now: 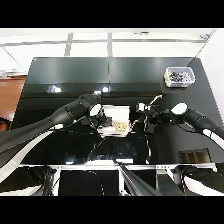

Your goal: Fold the box and place the chain.

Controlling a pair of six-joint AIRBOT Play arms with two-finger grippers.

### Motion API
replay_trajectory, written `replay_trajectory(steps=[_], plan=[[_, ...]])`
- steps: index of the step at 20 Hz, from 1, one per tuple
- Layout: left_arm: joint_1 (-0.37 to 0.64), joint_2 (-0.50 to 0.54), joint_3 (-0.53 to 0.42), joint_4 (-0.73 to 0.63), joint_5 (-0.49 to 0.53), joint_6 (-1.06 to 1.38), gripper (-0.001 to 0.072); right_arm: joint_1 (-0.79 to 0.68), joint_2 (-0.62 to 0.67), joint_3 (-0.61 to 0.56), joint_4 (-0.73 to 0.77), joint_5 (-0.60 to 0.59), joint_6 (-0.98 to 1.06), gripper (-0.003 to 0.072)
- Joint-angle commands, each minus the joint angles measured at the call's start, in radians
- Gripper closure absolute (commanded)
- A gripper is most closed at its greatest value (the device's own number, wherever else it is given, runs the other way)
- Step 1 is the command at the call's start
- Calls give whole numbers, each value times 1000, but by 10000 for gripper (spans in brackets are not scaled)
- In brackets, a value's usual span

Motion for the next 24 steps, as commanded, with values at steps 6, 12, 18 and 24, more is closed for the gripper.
replay_trajectory(steps=[6, 12, 18, 24], plan=[[0, 0, 0, 0, 0, 0, 683, -1, 417, 20, -132, 72, 639, 673], [0, 0, 0, 0, 0, 0, 683, -1, 621, 236, -18, 147, 882, 673], [0, 0, 0, 0, 0, 0, 683, 21, 606, 325, 300, 155, 892, 673], [0, 0, 0, 0, 0, 0, 683, 171, 476, 322, 287, 139, 953, 672]])
